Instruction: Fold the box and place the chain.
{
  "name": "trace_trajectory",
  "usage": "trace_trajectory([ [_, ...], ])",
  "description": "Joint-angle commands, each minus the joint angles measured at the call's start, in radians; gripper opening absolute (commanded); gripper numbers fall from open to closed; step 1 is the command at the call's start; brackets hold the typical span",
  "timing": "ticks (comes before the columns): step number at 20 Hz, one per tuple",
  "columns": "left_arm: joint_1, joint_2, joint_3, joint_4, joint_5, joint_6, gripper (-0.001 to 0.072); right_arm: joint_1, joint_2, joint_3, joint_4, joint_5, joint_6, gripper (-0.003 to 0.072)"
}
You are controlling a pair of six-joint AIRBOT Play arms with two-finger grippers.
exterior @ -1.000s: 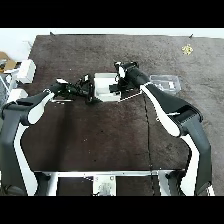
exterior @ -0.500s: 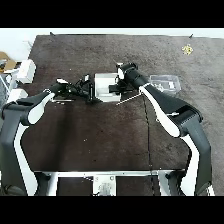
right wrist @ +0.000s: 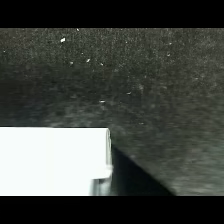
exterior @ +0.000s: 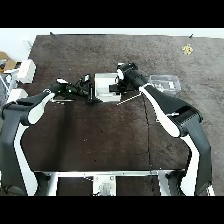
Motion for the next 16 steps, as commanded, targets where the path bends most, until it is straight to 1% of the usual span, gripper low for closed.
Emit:
trace_trajectory([
  [1, 0.001, 0.001, 0.000, 0.001, 0.000, 0.000, 0.0275, 0.001, 0.016, 0.001, 0.017, -0.011, -0.052, 0.0429],
  [7, 0.001, 0.001, 0.000, 0.001, 0.000, 0.000, 0.0275, 0.000, 0.114, 0.001, 0.021, 0.012, -0.157, 0.0431],
  [11, 0.001, 0.001, 0.000, 0.001, 0.000, 0.000, 0.0275, -0.019, 0.235, 0.001, 0.014, 0.004, -0.347, 0.0428],
  [12, 0.001, 0.001, 0.000, 0.001, 0.000, 0.000, 0.0275, -0.035, 0.263, 0.001, -0.008, 0.004, -0.380, 0.0426],
  [13, 0.001, 0.001, 0.000, 0.001, 0.000, 0.000, 0.0275, -0.058, 0.288, 0.001, -0.042, 0.005, -0.395, 0.0349],
  [14, 0.001, 0.001, 0.000, 0.001, 0.000, 0.000, 0.0275, -0.085, 0.306, 0.001, -0.072, 0.005, -0.395, 0.0256],
  [16, 0.001, 0.001, 0.000, 0.001, 0.000, 0.000, 0.0275, -0.163, 0.320, 0.000, -0.081, 0.008, -0.406, 0.0257],
])
